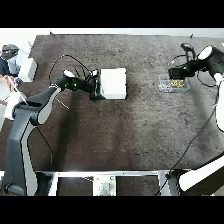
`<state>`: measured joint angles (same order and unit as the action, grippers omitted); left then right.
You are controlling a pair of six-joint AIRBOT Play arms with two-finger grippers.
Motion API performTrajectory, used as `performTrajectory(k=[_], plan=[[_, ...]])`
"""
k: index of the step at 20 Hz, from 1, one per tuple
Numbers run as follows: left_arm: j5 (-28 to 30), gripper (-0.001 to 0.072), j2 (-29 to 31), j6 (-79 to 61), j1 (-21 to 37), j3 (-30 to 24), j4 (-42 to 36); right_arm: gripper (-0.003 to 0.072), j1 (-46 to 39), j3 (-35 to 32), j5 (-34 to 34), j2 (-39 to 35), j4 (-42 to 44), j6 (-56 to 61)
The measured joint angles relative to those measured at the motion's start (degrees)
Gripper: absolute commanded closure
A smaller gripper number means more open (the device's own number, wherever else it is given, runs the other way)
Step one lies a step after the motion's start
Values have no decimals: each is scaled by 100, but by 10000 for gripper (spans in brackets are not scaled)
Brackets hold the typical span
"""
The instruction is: Fold the box and place the chain.
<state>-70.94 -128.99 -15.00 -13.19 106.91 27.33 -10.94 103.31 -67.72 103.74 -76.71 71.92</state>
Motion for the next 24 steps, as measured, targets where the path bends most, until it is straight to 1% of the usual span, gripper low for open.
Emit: performTrajectory(k=[4,6,10,14,16,19,21,24], plan=[[0,242,0,0,0,0,2,675,0,0,140,-717,24,-44],[0,243,0,0,0,0,0,674,-2,0,330,-1174,142,-153],[0,242,0,0,0,0,2,674,61,2,1097,-2155,551,-577],[0,242,0,0,0,0,2,675,463,4,1945,-2883,750,-1097],[0,242,0,0,0,0,2,675,767,4,2218,-3091,793,-1261],[2,242,0,0,0,0,2,675,1305,-4,2369,-3228,815,-1405],[2,242,0,0,0,0,2,675,1679,-13,2365,-3230,831,-1458],[0,242,0,0,0,0,2,675,2214,-24,2135,-3108,859,-1488]])
